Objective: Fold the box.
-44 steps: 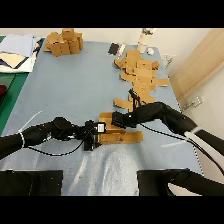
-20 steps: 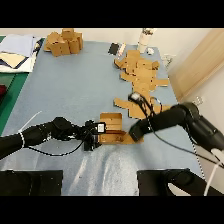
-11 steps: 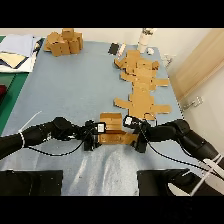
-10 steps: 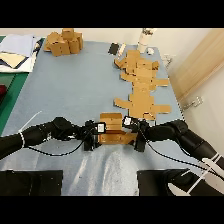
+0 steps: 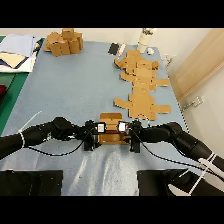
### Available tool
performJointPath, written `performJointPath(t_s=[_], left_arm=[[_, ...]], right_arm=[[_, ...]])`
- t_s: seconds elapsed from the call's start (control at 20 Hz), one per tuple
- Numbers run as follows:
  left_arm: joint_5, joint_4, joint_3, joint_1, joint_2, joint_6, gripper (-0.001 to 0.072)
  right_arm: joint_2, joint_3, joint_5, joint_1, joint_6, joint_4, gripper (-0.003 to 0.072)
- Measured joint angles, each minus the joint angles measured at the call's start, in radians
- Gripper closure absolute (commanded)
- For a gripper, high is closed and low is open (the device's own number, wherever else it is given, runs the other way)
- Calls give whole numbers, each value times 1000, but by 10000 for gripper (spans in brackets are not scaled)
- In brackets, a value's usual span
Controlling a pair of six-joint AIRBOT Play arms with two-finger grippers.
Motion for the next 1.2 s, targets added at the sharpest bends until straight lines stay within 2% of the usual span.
performJointPath(t_s=[0.55,0.65,0.7,0.8,1.0,1.05,1.1,1.2], left_arm=[[0,0,0,0,0,0,99],[0,0,0,0,0,0,99],[0,0,0,0,0,1,99],[-1,0,0,0,0,1,98],[-1,0,0,0,0,1,99],[-1,0,0,0,0,1,99],[-1,0,0,0,0,1,99],[0,0,0,0,0,1,99]], right_arm=[[-53,0,78,37,-145,79,540],[-63,0,85,45,-160,93,368],[-68,0,87,48,-165,97,308],[-74,0,90,51,-172,103,111],[-78,0,93,54,-179,108,116],[-79,0,93,55,-179,108,146],[-79,0,93,55,-179,106,276],[-74,0,84,56,-164,77,481]])
